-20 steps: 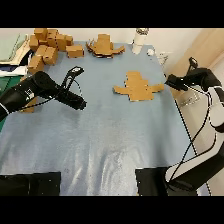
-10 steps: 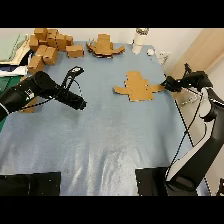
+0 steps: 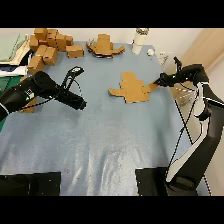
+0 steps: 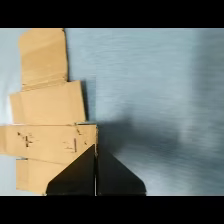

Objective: Fold the box.

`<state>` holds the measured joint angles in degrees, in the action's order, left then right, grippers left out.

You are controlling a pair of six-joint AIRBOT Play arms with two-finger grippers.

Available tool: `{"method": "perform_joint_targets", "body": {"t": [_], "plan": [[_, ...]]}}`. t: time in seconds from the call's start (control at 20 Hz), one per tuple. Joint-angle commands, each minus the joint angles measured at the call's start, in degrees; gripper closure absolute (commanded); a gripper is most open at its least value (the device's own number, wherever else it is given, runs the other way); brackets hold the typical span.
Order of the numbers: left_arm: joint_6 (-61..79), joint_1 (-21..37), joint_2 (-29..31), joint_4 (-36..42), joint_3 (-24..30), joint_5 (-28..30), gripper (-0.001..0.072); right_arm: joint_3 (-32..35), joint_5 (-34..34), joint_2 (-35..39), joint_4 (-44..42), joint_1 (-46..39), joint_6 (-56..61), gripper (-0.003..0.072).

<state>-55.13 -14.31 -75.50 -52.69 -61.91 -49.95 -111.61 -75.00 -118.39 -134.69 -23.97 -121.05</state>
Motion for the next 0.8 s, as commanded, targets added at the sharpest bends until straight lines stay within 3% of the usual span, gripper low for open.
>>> {"method": "perform_joint_targets", "body": {"t": [0.0, 0.1, 0.2, 0.5, 0.65, 0.75], "plan": [[0.0, 0.0, 0.0, 0.0, 0.0, 0.0, 0.0697, 1.0, -4.8, 3.5, -1.0, 2.6, -0.4, 0.0686], [0.0, 0.0, 0.0, 0.0, 0.0, 0.0, 0.0697, 7.1, -2.9, 8.5, -1.0, 4.9, 0.2, 0.0686], [0.0, 0.0, 0.0, 0.0, 0.0, 0.0, 0.0696, 17.7, 1.0, 15.5, -1.0, 7.5, 0.3, 0.0686], [0.0, 0.0, 0.0, 0.0, 0.0, 0.0, 0.0697, 59.6, 19.3, 44.5, -0.5, 16.3, 3.8, 0.0686], [0.0, 0.0, 0.0, 0.0, 0.0, 0.0, 0.0697, 71.6, 22.3, 55.8, 0.9, 19.1, 8.2, 0.0686], [0.0, 0.0, 0.0, 0.0, 0.0, 0.0, 0.0697, 75.3, 22.1, 60.2, 2.1, 19.6, 10.4, 0.0683]]}}
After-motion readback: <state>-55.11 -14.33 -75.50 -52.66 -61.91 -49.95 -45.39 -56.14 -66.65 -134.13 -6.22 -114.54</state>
